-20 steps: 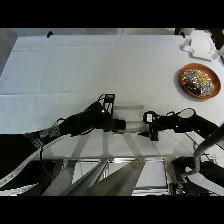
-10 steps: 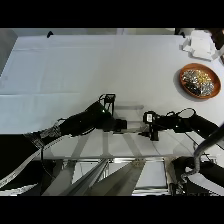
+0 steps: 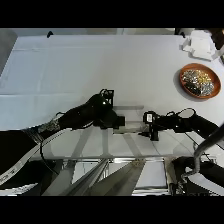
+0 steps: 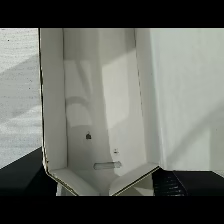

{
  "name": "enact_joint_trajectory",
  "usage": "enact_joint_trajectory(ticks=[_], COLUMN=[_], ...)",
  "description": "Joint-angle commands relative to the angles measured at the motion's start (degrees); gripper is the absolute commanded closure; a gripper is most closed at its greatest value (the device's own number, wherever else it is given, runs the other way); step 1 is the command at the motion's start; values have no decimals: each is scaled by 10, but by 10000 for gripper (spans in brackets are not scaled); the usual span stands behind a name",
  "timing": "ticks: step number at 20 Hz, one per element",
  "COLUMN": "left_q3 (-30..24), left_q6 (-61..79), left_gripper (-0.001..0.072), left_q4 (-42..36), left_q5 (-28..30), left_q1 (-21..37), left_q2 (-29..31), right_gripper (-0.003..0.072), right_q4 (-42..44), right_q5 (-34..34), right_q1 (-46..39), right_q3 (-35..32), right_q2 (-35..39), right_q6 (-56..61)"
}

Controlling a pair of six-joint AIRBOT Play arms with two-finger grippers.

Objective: Fold the box and place the chain.

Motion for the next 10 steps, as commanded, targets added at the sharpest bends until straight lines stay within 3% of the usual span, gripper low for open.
enact_joint_trajectory(ticks=[1, 6, 10], left_q3=[32, 38, 38], left_q6=[2, 18, 26], left_gripper=[357, 358, 415], left_q4=[16, -10, -22], left_q5=[71, 63, 60], left_q1=[7, 2, -13], left_q2=[-7, -31, -47], right_gripper=[254, 254, 254], right_q4=[0, 0, 0], right_q5=[0, 0, 0], right_q1=[0, 0, 0], right_q3=[0, 0, 0], right_q2=[0, 0, 0], right_q6=[0, 0, 0])
